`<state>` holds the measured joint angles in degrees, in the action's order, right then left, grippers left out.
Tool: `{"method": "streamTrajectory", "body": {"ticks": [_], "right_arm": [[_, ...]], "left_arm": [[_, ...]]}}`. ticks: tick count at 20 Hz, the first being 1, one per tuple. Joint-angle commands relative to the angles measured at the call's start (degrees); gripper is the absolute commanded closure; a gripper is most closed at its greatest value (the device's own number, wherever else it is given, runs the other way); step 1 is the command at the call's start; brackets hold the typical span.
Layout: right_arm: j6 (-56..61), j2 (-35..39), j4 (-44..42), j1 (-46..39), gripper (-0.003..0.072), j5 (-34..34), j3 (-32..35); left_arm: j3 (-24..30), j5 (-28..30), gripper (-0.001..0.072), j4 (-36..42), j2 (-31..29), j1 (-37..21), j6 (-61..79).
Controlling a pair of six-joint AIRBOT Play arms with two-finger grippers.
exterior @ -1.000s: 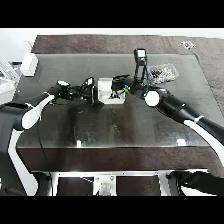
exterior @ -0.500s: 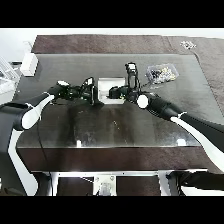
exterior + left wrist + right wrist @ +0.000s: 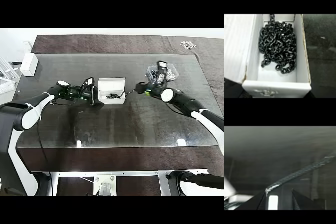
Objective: Fold the box and place the chain.
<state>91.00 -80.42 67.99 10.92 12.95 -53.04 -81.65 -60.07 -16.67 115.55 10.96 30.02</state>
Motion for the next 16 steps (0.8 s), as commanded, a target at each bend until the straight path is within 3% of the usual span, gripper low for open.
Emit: {"method": "streamTrajectory", "body": {"ticks": [1,4,6,12,16], "right_arm": [[0.3,-0.1,0.0,-6.3,0.0295,-2.8,1.0],[0.4,-2.8,0.0,-8.2,0.0290,-8.0,0.9],[0.5,-5.6,0.0,-9.2,0.0107,-7.7,-0.3],[0.5,-11.3,-4.3,-8.6,0.0107,-7.3,-7.1],[0.5,-14.6,-6.1,-7.6,0.0107,0.3,-12.8]], "left_arm": [[0.0,0.0,0.0317,0.0,0.0,-0.1,0.0],[0.0,0.0,0.0317,0.0,0.0,-0.1,0.0],[0.0,0.0,0.0316,0.0,0.0,-0.1,0.0],[0.0,0.0,0.0316,0.0,0.0,-0.1,0.0],[0.0,0.0,0.0317,0.0,0.0,-0.1,0.0]]}}
